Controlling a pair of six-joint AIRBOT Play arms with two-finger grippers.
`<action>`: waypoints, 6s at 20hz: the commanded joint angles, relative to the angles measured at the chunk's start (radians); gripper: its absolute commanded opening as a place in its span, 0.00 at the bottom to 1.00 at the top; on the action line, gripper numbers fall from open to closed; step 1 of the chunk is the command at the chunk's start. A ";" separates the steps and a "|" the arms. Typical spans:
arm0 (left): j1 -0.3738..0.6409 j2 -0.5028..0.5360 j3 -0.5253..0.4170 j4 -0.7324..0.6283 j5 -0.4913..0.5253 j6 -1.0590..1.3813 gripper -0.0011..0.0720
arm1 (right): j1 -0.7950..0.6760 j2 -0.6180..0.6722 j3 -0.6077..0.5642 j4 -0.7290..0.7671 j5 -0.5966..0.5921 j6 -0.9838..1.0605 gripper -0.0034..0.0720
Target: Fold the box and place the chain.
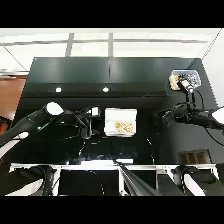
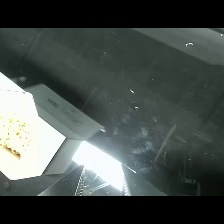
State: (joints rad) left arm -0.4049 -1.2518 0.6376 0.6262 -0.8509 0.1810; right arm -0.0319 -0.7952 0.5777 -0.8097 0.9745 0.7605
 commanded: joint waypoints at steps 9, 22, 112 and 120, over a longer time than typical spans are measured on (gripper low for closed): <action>-0.043 -0.143 0.095 -0.050 -0.023 0.024 1.00 | 0.001 0.001 0.000 0.000 0.021 0.004 0.41; -0.073 -0.148 0.129 -0.025 -0.008 0.024 0.59 | 0.066 -0.094 0.043 0.225 -0.278 0.141 0.99; -0.074 -0.151 0.133 -0.024 -0.006 -0.032 0.59 | 0.439 -0.381 0.212 -0.011 0.047 -0.348 0.43; -0.075 -0.151 0.133 -0.024 0.003 -0.032 0.59 | 0.439 -0.386 0.195 -0.014 0.042 -0.319 0.43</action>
State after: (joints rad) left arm -0.4801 -1.4025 0.7692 0.6018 -0.8562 0.1490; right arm 0.4065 -1.1801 0.7788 -0.8204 1.0161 0.4271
